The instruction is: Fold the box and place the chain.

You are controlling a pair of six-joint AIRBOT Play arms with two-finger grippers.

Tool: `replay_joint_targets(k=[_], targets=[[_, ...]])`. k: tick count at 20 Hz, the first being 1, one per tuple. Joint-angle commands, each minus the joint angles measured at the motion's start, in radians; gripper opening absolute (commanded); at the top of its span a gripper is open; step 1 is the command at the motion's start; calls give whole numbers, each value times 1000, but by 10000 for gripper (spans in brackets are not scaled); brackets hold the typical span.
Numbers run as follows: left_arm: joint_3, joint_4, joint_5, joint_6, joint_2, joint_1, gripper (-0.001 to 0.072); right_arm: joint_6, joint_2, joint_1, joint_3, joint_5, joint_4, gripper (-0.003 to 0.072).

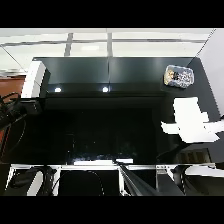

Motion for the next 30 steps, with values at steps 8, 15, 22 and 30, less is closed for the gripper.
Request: replay_joint_targets(k=[8, 15, 22, 30], targets=[[0, -4, -31, -41, -34, -1, 707, -257, -106, -49, 39, 182, 153, 122], [0, -7, -33, -40, -38, -1, 707, -263, 135, 43, -113, 125, 429, 14], [0, -180, -44, -30, -71, -7, 707, -240, 490, 425, -514, -71, 709, 13], [72, -507, -92, 73, -473, -239, 707, -236, 619, 984, -828, -541, 883, 14]])
